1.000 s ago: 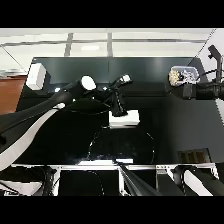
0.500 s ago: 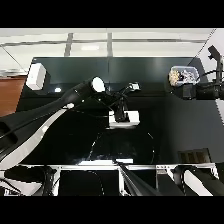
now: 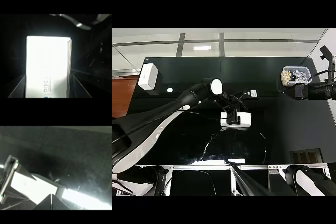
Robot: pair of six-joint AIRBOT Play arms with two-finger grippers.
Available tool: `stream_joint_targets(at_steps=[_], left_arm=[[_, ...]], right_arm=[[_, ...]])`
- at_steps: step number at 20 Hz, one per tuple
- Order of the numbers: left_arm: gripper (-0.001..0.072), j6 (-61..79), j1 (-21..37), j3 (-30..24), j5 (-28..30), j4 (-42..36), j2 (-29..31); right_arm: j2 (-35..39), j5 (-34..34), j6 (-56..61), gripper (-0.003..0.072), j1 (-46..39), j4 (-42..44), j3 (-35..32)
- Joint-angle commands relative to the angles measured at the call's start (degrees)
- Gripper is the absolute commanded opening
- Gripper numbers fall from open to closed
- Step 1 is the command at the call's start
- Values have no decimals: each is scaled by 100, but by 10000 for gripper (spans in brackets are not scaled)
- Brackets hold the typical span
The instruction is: Fold the box and place the chain.
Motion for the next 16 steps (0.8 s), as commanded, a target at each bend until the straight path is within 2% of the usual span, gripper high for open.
stream_joint_targets(at_steps=[1, 7, 9, 10, 11, 12, 13, 16], left_arm=[[708, -118, -103, 13, -87, 345, 0], [706, -450, -387, 13, 87, 1272, -111], [667, -723, -503, 13, 289, 1281, -236], [509, -964, -525, 17, 302, 1357, -232], [399, -1270, -531, 79, 149, 1508, -210], [327, -1692, -496, 201, -138, 1784, -179], [294, -2168, -407, 348, -503, 2146, -118], [289, -3261, 210, 466, -1390, 3171, 328]], right_arm=[[2, 4, 2, 15, -4, 2, 7], [2, 0, 2, 15, -4, 0, 7], [2, -2, 4, 15, -4, -7, 7], [2, -4, 2, 15, -4, -11, 7], [2, -15, 2, 15, -4, -13, 7], [2, -31, 4, 16, -4, -28, 7], [2, -52, 4, 15, -4, -28, 7], [2, -111, 7, 15, -4, -28, 7]])
